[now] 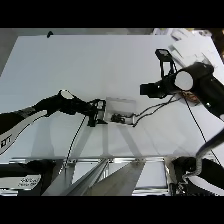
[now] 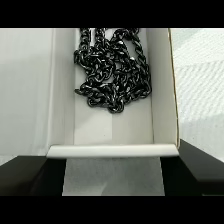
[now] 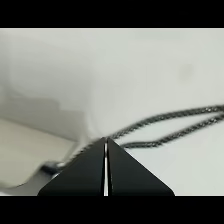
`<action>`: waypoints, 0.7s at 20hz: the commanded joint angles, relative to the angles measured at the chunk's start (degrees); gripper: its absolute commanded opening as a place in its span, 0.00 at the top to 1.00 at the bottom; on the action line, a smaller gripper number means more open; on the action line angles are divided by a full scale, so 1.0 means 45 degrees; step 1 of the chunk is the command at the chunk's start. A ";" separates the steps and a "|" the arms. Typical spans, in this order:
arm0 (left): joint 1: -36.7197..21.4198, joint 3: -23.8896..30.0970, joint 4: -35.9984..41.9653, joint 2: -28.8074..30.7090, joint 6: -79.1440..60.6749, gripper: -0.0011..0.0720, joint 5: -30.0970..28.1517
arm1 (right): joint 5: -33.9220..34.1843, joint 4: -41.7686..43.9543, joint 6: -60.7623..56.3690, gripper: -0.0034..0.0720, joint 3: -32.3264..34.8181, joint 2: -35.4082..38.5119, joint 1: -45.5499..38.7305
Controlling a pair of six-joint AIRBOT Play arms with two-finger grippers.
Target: Fold the box and place the chain.
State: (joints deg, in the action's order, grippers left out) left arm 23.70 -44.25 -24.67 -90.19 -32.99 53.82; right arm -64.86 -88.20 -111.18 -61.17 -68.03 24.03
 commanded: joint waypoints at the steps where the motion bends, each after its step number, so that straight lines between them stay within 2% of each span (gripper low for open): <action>1: -0.0010 -0.0010 0.0000 0.0000 0.0000 0.94 -0.0005 | -0.0772 -0.0777 -0.0097 0.77 -0.0053 -0.1404 -0.0719; 2: -0.0010 -0.0010 -0.0005 0.0000 0.0000 0.94 -0.0005 | -0.0763 -0.0777 -0.0097 0.59 -0.0058 -0.1821 -0.0714; 3: -0.0010 -0.0010 -0.0005 0.0000 0.0000 0.94 0.0000 | -0.0772 -0.0743 -0.0102 0.49 -0.0058 -0.2176 -0.0714; 10: -0.0010 -0.0010 -0.0005 0.0000 0.0000 0.94 0.0000 | -0.0831 -0.0534 -0.0787 0.53 0.0291 -0.3298 -0.0714; 14: -0.0010 -0.0010 -0.0005 0.0000 0.0000 0.94 -0.0005 | 0.0092 -0.0437 -0.1010 0.54 0.0860 -0.3351 -0.0714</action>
